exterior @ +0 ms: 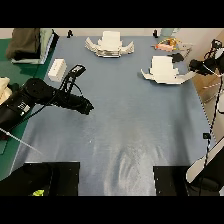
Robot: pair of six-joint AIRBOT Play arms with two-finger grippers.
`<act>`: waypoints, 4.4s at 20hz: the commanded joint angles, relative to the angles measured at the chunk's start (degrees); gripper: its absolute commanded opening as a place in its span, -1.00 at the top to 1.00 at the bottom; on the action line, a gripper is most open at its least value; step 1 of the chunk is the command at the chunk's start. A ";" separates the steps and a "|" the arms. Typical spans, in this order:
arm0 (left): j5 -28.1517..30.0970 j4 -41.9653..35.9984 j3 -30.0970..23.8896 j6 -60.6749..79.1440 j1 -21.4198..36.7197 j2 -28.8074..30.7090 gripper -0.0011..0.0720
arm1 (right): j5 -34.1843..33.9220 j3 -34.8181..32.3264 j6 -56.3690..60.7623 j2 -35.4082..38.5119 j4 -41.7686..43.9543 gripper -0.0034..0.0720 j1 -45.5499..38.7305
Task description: Fold the box.
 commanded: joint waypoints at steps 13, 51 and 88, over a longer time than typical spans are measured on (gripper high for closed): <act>0.00 0.02 -0.02 0.02 0.00 0.02 0.94 | 11.06 0.07 -10.27 0.42 14.82 0.91 0.00; 0.98 -1.57 -0.02 0.02 0.00 0.02 0.94 | 14.45 -87.45 -3.39 66.31 20.68 0.05 11.41; -6.29 -15.93 -0.85 9.79 3.30 -20.68 -0.48 | 3.28 -98.62 -20.28 77.44 35.34 0.90 33.79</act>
